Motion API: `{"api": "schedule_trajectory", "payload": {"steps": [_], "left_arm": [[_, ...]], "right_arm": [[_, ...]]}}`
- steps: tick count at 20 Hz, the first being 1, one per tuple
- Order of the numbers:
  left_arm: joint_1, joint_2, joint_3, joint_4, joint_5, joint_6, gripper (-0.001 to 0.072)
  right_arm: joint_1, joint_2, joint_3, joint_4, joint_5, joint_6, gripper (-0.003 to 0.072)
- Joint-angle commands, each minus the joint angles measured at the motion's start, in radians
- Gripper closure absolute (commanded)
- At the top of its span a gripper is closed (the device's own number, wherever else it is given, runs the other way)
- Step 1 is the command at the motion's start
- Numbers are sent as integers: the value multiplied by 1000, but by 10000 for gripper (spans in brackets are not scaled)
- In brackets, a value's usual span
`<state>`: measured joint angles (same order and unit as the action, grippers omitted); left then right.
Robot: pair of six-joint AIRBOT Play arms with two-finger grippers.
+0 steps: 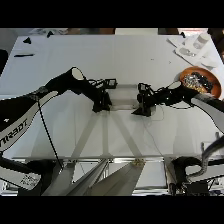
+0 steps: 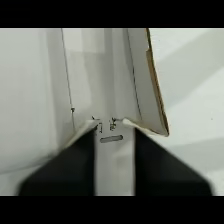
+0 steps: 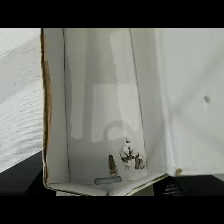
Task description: Fold the box and place the chain.
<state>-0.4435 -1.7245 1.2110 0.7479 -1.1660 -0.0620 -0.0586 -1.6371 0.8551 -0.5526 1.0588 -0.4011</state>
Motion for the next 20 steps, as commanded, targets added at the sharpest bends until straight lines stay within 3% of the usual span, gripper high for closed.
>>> {"api": "schedule_trajectory", "payload": {"steps": [1, 8, 12, 15, 18, 20], "left_arm": [[-1, 6, 0, 10, -8, -100, 692], [8, 183, 0, 140, -10, -121, 705], [64, 298, 0, 268, -45, -452, 706], [110, 316, -10, 371, -85, -782, 705], [131, 316, -129, 380, -15, -897, 701], [134, 309, -238, 315, 61, -945, 701]], "right_arm": [[0, 0, 0, 0, 0, 0, 170], [0, 0, 0, 0, 0, 0, 170], [0, 0, 0, 0, 0, 0, 170], [0, 0, 0, 0, 0, 0, 170], [0, 0, 0, 0, 0, 0, 170], [0, 0, 0, 0, 0, 0, 170]]}}
